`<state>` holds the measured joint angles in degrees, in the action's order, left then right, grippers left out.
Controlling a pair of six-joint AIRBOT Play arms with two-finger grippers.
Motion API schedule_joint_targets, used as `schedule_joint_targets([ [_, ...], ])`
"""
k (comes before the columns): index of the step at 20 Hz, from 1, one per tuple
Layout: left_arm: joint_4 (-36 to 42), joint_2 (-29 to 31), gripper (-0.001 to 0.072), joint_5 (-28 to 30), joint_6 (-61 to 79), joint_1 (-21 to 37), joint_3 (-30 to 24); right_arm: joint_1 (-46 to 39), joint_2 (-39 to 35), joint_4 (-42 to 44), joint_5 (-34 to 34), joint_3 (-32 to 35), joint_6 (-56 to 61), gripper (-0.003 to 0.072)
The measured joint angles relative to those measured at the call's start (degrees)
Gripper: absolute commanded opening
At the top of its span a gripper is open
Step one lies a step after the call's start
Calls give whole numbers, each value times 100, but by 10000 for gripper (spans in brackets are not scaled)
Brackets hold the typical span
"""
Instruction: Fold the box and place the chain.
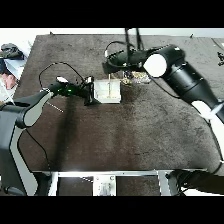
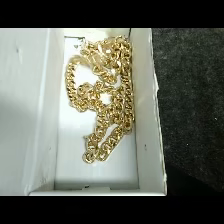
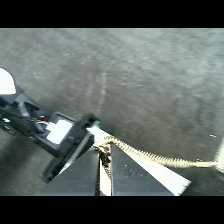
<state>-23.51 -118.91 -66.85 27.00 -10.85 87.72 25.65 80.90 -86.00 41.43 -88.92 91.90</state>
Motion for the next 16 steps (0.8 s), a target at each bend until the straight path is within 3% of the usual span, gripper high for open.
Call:
schedule_joint_targets([
  [6,0,2,345,-2,0,0,0,166,511,-581,234,4,431,-15],
  [10,0,0,345,-2,0,0,0,9,168,-1392,468,4,833,-14],
  [16,0,0,344,-2,0,0,0,-269,-317,-1714,1143,4,990,-15],
])
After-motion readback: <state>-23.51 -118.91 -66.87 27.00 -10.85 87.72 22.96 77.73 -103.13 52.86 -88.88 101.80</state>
